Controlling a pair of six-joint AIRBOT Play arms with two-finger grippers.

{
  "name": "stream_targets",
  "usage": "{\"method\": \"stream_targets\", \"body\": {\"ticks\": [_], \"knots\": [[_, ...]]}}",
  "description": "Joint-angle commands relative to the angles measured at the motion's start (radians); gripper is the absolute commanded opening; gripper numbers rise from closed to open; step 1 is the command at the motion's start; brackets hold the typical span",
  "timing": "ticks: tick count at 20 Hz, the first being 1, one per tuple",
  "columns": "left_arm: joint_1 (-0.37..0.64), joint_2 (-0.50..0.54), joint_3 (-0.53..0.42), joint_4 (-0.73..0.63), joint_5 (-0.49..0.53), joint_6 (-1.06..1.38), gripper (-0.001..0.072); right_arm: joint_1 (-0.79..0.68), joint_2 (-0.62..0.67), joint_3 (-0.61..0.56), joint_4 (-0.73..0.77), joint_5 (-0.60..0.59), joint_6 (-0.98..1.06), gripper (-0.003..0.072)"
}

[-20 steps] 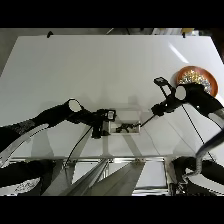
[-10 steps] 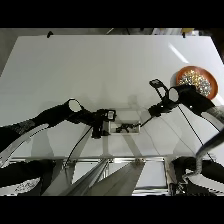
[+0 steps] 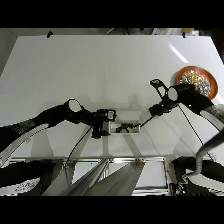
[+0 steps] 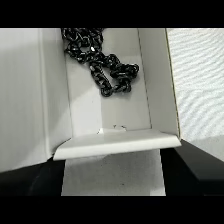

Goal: Fold the box and place the chain.

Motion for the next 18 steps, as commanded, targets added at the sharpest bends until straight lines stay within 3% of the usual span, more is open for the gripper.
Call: {"method": "stream_targets", "body": {"ticks": [1, 12, 18], "knots": [[0.0, 0.001, 0.0, 0.0, 0.0, 0.0, 0.0315, 0.002, 0.026, 0.0, 0.006, 0.05, -0.002, 0.0026], [0.0, 0.001, 0.0, 0.0, 0.0, 0.0, 0.0315, 0.002, 0.122, 0.0, 0.02, 0.115, -0.009, 0.0015], [0.0, 0.001, 0.0, 0.0, 0.0, 0.0, 0.0315, 0.002, 0.356, 0.0, 0.332, 0.132, -0.15, 0.0015]]}}
